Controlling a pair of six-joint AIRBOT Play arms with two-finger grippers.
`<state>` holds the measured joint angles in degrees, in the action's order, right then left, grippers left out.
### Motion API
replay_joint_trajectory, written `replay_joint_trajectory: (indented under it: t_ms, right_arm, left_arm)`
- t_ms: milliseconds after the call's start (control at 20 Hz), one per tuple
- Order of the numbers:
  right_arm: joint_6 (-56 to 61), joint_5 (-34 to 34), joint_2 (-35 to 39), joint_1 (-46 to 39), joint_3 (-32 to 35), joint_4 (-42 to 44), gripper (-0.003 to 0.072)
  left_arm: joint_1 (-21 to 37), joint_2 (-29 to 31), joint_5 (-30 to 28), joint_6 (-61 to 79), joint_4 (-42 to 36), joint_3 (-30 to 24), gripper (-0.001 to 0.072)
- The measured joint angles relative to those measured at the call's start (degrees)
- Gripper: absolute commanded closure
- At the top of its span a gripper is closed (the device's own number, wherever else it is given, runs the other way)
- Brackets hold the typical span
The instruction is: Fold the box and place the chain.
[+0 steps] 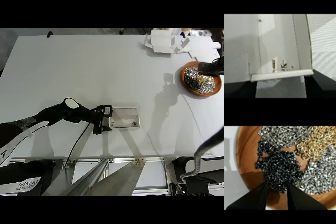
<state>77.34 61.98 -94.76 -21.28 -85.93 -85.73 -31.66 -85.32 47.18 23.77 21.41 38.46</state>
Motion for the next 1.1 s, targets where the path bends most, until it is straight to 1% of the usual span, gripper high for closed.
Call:
replay_joint_trajectory:
  t_ms: [200,300,500,600,800,850,900,1100]
  right_arm:
    - [2.0,-0.9,-3.9,-0.4,-0.1,-0.7,0.0438]
    - [2.6,-1.3,-4.9,-0.5,-0.1,-0.8,0.0464]
    - [3.3,-1.7,-6.3,-0.5,-0.1,-1.0,0.0471]
    - [3.5,-1.8,-6.8,-0.5,-0.1,-0.9,0.0520]
    - [3.6,-1.9,-7.2,-0.5,-0.1,-0.8,0.0550]
    - [3.6,-1.9,-7.2,-0.5,-0.1,-0.9,0.0624]
    - [3.6,-1.9,-7.3,-0.5,-0.1,-0.8,0.0668]
    - [3.3,-1.1,-7.2,-0.5,-0.1,-0.9,0.0668]
  left_arm:
    - [0.0,0.0,0.0,0.0,0.0,0.0,0.0504]
    - [0.0,0.0,0.0,0.0,0.0,0.0,0.0504]
    - [0.0,0.0,0.0,0.0,0.0,0.0,0.0504]
    - [0.0,0.0,0.0,0.0,0.0,0.0,0.0504]
    - [0.0,0.0,0.0,0.0,0.0,0.0,0.0504]
    - [0.0,0.0,0.0,0.0,0.0,0.0,0.0504]
    - [0.0,0.0,0.0,0.0,0.0,0.0,0.0504]
    - [0.0,0.0,0.0,0.0,0.0,0.0,0.0504]
